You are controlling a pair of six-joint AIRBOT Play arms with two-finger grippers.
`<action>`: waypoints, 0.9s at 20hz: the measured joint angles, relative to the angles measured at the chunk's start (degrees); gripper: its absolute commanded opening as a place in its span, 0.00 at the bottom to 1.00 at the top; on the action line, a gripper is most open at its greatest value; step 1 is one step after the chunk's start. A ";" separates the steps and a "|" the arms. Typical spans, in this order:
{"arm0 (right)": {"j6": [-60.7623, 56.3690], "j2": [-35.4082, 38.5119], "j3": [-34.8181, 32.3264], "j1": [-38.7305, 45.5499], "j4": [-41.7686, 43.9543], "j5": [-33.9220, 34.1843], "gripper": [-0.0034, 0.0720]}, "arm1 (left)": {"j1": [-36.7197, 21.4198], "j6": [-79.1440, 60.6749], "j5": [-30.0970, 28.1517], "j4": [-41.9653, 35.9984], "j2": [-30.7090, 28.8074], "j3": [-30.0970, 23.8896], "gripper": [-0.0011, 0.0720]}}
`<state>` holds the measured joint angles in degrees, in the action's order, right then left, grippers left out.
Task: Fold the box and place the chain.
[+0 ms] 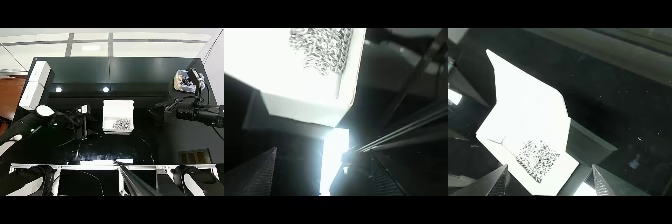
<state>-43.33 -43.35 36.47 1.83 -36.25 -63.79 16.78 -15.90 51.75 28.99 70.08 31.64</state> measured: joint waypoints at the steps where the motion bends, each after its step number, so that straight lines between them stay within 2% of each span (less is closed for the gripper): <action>1: 0.00 0.00 0.00 0.00 0.00 0.11 0.85 | 0.22 -1.03 0.17 0.00 1.44 1.03 0.98; 7: 0.00 0.00 0.00 0.00 -0.02 0.83 0.85 | 0.72 -3.02 1.36 0.20 6.91 5.73 0.98; 18: 0.00 0.00 0.00 0.00 -0.04 1.05 0.85 | 3.89 -1.75 1.03 0.59 9.66 8.81 0.98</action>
<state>-43.33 -43.35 36.47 1.83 -36.29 -62.74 20.67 -17.65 52.77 29.58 79.75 40.45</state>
